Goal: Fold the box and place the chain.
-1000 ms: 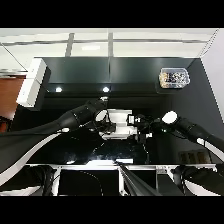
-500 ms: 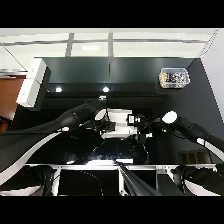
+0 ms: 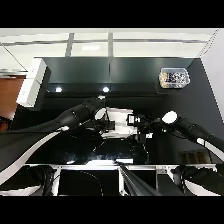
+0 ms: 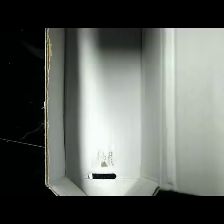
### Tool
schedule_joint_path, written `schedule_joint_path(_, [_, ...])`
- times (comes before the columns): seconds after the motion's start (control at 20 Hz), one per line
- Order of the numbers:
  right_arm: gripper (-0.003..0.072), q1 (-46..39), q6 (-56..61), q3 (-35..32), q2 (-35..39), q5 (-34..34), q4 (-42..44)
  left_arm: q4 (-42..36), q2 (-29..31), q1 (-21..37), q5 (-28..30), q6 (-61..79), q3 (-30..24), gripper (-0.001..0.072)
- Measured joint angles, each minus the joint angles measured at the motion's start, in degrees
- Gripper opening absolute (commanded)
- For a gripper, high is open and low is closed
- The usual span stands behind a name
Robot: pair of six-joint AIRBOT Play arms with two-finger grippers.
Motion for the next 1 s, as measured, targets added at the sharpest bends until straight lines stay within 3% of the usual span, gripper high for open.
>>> schedule_joint_path(0.05, [0.0479, 0.0, 0.0, 0.0, 0.0, 0.0, 0.0, 0.0, 0.0, 0.1, 0.0, -0.2, 0.1, 0.0261])
schedule_joint_path(0.1, [0.0479, 0.0, 0.0, 0.0, 0.0, 0.0, 0.0, 0.0, 0.0, 0.2, 0.1, -0.3, 0.2, 0.0083])
schedule_joint_path(0.15, [0.0478, 0.0, 0.0, 0.0, 0.0, 0.0, 0.0, 0.0, 0.0, 0.3, 0.3, -0.4, 0.2, 0.0028])
schedule_joint_path(0.35, [0.048, 0.0, 0.1, 0.0, 0.0, -0.1, 0.1, -0.2, 0.0, 0.4, 1.0, 0.8, 0.3, 0.0027])
schedule_joint_path(0.4, [0.0529, 0.0, 0.2, 0.0, 0.0, 0.0, 0.0, -0.2, 0.0, 0.4, 1.2, 1.2, 0.3, 0.0026])
schedule_joint_path(0.45, [0.0626, 0.0, 0.6, 0.0, 0.1, 0.2, -0.1, -0.2, 0.0, 0.5, 1.3, 1.4, 0.3, 0.0026])
schedule_joint_path(0.7, [0.0625, -0.1, 5.3, 0.7, 3.9, 1.7, -1.3, -0.5, 0.0, 0.5, 1.9, 2.0, 0.4, 0.0026])
schedule_joint_path(1.0, [0.0622, -0.1, 11.7, 0.8, 8.3, 4.4, -11.7, -0.4, 0.0, 0.5, 1.6, 2.2, 0.4, 0.0026])
